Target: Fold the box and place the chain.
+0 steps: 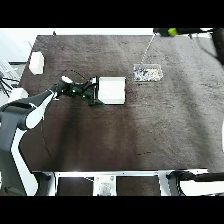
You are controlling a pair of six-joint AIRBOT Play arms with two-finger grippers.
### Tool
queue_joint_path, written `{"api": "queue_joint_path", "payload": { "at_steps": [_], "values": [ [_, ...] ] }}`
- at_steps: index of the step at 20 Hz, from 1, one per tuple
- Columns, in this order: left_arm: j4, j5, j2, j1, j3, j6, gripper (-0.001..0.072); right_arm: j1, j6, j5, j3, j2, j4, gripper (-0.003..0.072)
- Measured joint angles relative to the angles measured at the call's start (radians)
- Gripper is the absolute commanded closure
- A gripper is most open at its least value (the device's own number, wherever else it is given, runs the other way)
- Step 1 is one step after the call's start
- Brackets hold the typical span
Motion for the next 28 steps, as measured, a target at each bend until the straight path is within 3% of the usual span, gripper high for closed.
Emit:
{"api": "queue_joint_path", "payload": {
  "at_steps": [6,14,28],
  "values": [
    [0.000,0.000,0.000,0.000,0.000,0.000,0.0420,0.121,-0.034,0.051,0.000,0.165,-0.046,0.0676],
    [0.001,-0.011,0.000,0.000,0.000,0.000,0.0419,0.253,-0.052,0.154,-0.045,0.200,-0.058,0.0676],
    [0.000,-0.018,0.000,0.000,0.000,0.000,0.0419,0.346,-0.051,0.005,-0.055,0.200,-0.052,0.0676]
  ]
}}
